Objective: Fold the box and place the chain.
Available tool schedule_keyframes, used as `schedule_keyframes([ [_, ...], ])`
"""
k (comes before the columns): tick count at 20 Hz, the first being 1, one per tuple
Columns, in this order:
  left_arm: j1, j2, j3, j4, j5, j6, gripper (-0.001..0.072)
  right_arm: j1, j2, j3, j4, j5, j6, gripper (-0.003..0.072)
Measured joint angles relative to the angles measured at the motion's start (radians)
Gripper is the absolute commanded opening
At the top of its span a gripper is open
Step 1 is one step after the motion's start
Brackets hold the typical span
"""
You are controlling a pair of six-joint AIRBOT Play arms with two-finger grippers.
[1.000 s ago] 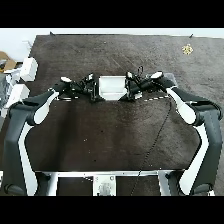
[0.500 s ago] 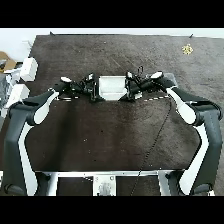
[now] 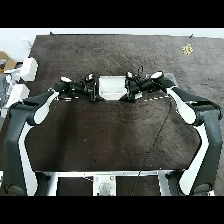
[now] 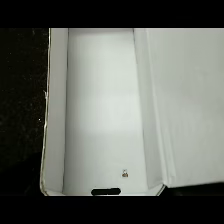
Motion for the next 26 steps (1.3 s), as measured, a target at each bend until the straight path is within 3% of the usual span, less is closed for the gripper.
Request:
schedule_keyframes([
  [3, 0.000, 0.000, 0.000, -0.004, 0.000, 0.000, 0.0227, 0.000, 0.000, 0.000, 0.000, 0.003, 0.000, 0.0416],
  [4, 0.000, 0.000, 0.000, -0.005, -0.001, 0.000, 0.0227, 0.000, 0.000, 0.000, 0.000, 0.007, 0.001, 0.0683],
  [9, 0.000, 0.000, 0.000, -0.014, 0.000, 0.000, 0.0227, 0.000, 0.018, 0.000, -0.013, 0.027, 0.035, 0.0687],
  [15, 0.000, 0.000, 0.000, -0.008, -0.002, -0.018, 0.0227, 0.000, 0.079, 0.000, -0.179, 0.029, 0.136, 0.0687],
  [26, 0.000, 0.000, 0.000, -0.010, 0.006, -0.028, 0.0227, -0.003, 0.180, 0.000, -0.349, 0.037, 0.266, 0.0686],
])
